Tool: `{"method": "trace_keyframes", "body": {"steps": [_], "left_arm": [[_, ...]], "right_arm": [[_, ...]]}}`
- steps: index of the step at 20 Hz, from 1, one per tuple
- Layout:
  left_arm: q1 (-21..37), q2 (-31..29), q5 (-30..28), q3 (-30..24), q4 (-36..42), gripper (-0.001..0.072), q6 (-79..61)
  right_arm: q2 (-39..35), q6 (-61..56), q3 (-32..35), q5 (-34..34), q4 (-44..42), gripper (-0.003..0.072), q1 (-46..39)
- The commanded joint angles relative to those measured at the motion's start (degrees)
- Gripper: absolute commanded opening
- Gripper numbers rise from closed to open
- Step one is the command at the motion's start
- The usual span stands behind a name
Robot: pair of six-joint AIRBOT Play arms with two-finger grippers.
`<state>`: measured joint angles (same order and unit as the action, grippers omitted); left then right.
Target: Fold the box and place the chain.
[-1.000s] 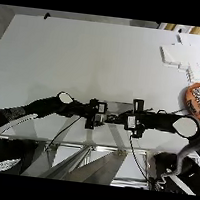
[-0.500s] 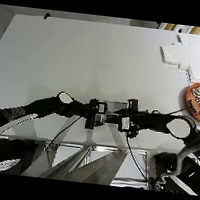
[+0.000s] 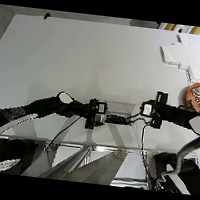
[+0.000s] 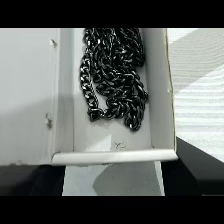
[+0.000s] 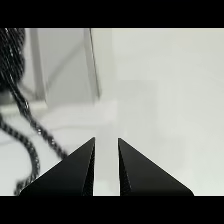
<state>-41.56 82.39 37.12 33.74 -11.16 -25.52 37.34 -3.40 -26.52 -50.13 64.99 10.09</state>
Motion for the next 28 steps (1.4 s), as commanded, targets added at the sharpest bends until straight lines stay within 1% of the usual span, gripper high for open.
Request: {"method": "trace_keyframes", "body": {"steps": [1, 4, 7, 9, 16, 20, 22, 23, 24, 28], "left_arm": [[0.02, -0.04, -0.02, -0.02, 0.00, 0.0274, -0.02], [0.02, -0.04, -0.02, -0.02, 0.00, 0.0274, -0.02], [0.02, -0.04, 0.00, -0.02, 0.00, 0.0274, -0.02], [0.02, -0.04, 0.00, -0.02, 0.00, 0.0274, -0.02], [0.02, -0.04, 0.00, -0.02, 0.00, 0.0274, -0.02], [0.02, -0.04, -0.02, -0.02, 0.00, 0.0274, 0.00], [0.02, -0.04, 0.00, -0.02, 0.00, 0.0274, 0.00], [0.02, -0.04, 0.00, -0.02, 0.00, 0.0274, -0.02], [0.02, -0.04, 0.00, -0.02, 0.00, 0.0274, 0.00], [0.02, -0.04, 0.00, -0.02, 0.00, 0.0274, -0.02]], "right_arm": [[3.93, 2.51, 0.61, 0.35, 2.75, 0.0173, -7.93], [9.38, 6.93, 0.61, 1.51, 2.73, 0.0173, -8.00], [14.91, 9.01, 0.61, 1.81, 2.71, 0.0172, -8.00], [17.35, 9.94, 0.61, 1.79, 2.62, 0.0171, -8.00], [21.22, 12.39, 0.61, 1.73, 1.81, 0.0169, -8.00], [23.17, 16.22, 0.63, 1.88, -2.49, 0.0156, -8.00], [24.24, 16.15, 0.63, 2.99, -2.67, 0.0155, -8.00], [24.57, 16.15, 0.63, 3.15, -2.40, 0.0129, -8.00], [24.72, 16.13, 0.63, 3.02, -2.38, 0.0023, -8.00], [23.98, 15.45, 0.61, 2.25, -2.43, 0.0016, -8.00]]}}
